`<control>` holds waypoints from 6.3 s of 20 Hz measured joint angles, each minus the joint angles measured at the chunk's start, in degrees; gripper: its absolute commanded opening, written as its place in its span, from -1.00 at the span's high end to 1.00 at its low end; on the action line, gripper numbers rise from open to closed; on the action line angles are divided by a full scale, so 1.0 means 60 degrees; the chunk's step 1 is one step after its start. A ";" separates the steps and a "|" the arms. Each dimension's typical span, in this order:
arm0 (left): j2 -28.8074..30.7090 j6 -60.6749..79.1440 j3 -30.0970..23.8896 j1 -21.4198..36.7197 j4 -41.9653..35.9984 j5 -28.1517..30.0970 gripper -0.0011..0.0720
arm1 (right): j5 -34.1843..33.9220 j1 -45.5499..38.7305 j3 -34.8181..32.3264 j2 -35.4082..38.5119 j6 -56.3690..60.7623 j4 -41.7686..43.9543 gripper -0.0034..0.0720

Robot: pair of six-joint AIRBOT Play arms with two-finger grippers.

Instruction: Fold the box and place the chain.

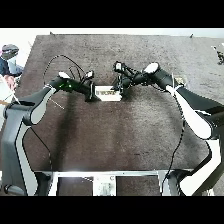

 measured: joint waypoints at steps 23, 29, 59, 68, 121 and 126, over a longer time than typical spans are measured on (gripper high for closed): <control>0.0000 0.0000 -0.0007 -0.0007 0.0004 -0.0007 -0.31 | 0.1042 -0.0011 -0.0255 -0.0058 0.0441 -0.0765 0.13; 0.0000 -0.0029 -0.0004 0.0011 -0.0029 0.0102 -0.31 | 0.1177 -0.0288 -0.0255 -0.0051 0.0452 0.0317 -0.16; 0.0000 -0.0055 -0.0004 -0.0004 -0.0007 -0.0022 -0.31 | 0.2058 -0.0594 -0.0244 -0.0135 0.0962 0.2667 0.89; 0.0000 -0.0007 -0.0004 -0.0004 -0.0004 0.0004 -0.31 | 0.0397 -0.1082 -0.2259 0.3774 0.1745 0.3512 0.89; 0.0918 -0.8346 0.1064 0.5559 0.2568 0.6444 0.95 | -0.9322 -0.1701 -1.3300 1.3606 0.2801 0.3632 0.89; 0.0503 -0.8936 0.1049 0.5599 0.3147 0.6808 0.95 | -0.9318 -0.1705 -1.3300 1.3606 0.2801 0.3632 0.89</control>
